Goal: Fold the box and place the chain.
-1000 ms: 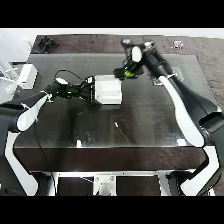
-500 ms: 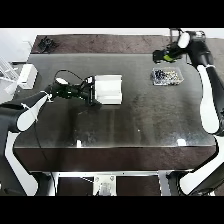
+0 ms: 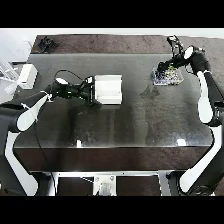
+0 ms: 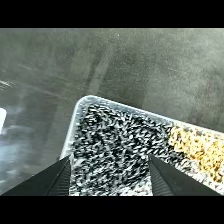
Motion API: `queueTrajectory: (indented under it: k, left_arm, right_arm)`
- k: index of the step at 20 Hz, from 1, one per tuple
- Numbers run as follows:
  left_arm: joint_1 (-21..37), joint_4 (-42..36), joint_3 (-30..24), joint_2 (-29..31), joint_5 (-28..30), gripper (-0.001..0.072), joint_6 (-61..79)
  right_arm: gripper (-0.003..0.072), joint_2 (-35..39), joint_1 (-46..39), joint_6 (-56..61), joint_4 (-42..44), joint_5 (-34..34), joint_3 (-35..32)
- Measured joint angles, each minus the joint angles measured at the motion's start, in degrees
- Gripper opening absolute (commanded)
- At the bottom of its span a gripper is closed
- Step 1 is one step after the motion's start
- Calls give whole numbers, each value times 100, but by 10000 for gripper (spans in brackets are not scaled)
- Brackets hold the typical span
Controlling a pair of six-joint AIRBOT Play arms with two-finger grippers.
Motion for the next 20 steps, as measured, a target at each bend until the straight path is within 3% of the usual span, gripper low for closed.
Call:
queueTrajectory:
  k: [8,12,14,15,16,20]
  left_arm:
    - [0,2,0,0,0,511,0]
    - [0,2,0,0,0,511,-2]
    - [0,2,0,0,0,511,-2]
    - [0,2,0,0,0,511,-2]
    - [0,2,0,0,0,511,-2]
    - [0,2,0,0,0,511,-2]
  right_arm:
    - [546,-330,-24,-396,168,-243,2]
    - [355,-459,9,-452,260,-284,2]
    - [193,-492,44,-503,284,-299,2]
    - [74,-501,50,-525,295,-330,2]
    - [13,-505,59,-533,293,-387,2]
    - [11,-409,72,-492,293,-568,2]
